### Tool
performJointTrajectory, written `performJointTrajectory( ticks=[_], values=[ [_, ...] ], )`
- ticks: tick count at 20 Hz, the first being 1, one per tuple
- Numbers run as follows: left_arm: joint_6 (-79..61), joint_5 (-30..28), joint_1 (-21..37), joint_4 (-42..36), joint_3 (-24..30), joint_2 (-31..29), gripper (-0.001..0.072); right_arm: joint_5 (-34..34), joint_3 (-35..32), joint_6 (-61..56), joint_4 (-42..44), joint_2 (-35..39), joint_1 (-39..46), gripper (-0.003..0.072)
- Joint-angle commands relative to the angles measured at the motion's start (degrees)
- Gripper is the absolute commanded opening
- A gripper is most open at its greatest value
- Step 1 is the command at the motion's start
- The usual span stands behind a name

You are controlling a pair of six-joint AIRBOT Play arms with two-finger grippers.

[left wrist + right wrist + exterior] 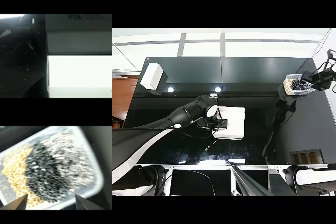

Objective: Fold the box and place the chain.

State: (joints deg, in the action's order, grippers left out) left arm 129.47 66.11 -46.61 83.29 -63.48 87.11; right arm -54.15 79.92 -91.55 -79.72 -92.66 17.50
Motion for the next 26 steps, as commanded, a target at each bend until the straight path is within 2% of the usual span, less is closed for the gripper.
performJointTrajectory(
  ticks=[1,4,5,6,10,15,16,17,21,24,26],
  values=[
    [0.0,0.0,0.0,0.0,0.0,0.0,0.0028,-1.3,3.3,7.2,5.1,-4.8,0.6,0.0695],
    [0.0,0.0,0.0,0.0,0.0,0.0,0.0029,0.2,3.3,9.4,4.9,-5.7,0.2,0.0677],
    [0.0,0.0,0.0,0.0,0.0,0.0,0.0028,0.9,3.3,9.4,4.9,-6.0,0.2,0.0572],
    [0.0,0.0,0.0,0.0,0.0,0.0,0.0028,1.8,3.3,9.4,4.9,-6.3,0.2,0.0505],
    [0.0,0.0,0.0,0.0,0.0,0.0,0.0028,4.2,3.3,9.3,4.4,-7.3,0.2,0.0505],
    [0.0,0.0,0.0,0.0,0.0,0.0,0.0028,2.1,3.4,9.4,3.6,-8.7,-0.6,0.0495],
    [0.0,0.0,0.0,0.0,0.0,0.0,0.0028,1.1,4.0,9.4,2.7,-8.7,-0.6,0.0287],
    [0.0,0.0,0.0,0.0,0.0,0.0,0.0029,-0.5,5.0,9.4,1.6,-8.6,-0.7,0.0028],
    [0.0,0.1,0.0,0.0,0.0,0.0,0.0028,-8.7,10.1,9.6,-3.4,-6.5,-0.7,0.0013],
    [0.0,0.2,0.0,0.0,0.0,0.0,0.0028,-13.2,10.5,10.1,-2.1,-0.5,-1.1,0.0013],
    [0.0,0.1,0.0,0.0,0.0,0.0,0.0028,-13.6,10.5,11.2,-0.9,4.5,-1.8,0.0013]
  ],
)
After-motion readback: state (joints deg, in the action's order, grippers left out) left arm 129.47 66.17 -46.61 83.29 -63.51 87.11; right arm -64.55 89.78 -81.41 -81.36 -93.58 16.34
